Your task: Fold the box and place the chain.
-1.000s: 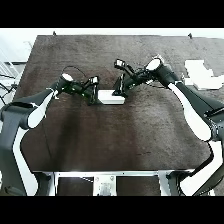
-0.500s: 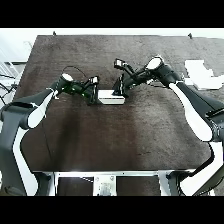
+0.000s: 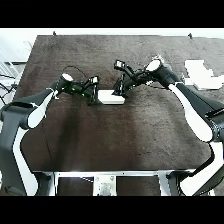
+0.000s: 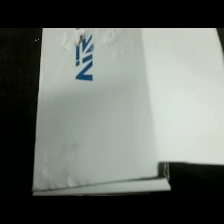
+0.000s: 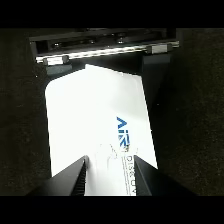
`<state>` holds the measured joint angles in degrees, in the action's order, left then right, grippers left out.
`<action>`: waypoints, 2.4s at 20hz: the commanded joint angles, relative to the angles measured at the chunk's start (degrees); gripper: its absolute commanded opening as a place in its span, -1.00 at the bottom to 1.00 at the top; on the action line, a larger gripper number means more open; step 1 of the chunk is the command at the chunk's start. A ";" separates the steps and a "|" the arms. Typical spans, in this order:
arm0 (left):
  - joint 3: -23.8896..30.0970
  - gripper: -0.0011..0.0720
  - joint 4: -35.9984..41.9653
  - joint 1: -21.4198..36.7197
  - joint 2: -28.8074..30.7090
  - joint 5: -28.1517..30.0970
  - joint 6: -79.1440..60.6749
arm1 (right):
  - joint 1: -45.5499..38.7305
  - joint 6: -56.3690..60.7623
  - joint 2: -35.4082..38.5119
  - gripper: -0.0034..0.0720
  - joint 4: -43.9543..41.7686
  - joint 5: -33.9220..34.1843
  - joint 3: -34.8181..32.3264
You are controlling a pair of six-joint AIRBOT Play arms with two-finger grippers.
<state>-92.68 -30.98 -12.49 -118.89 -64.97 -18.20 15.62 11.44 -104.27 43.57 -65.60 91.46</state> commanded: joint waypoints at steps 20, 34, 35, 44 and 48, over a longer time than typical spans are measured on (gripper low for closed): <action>-0.04 0.01 -0.02 0.04 0.00 0.00 -0.07 | 1.22 -6.60 4.61 0.07 -2.25 11.82 -10.45; -0.04 0.02 -0.02 0.04 0.00 -0.02 -0.07 | 1.20 -7.63 4.85 -0.37 -4.94 10.73 -9.22; -0.04 0.02 -0.02 0.04 0.00 0.00 -0.07 | 1.20 -7.63 4.59 -0.37 -4.94 10.75 -9.40; -0.04 0.02 -0.02 0.04 0.00 -0.02 -0.04 | 1.27 -7.45 3.82 -0.38 -4.79 10.95 -9.92; -0.04 0.02 -0.02 0.04 0.00 0.00 -0.04 | 1.97 -7.41 3.82 -0.40 -5.07 9.70 -11.17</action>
<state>-92.71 -30.98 -12.47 -118.89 -64.95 -18.22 17.19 3.86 -100.40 38.76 -54.96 81.06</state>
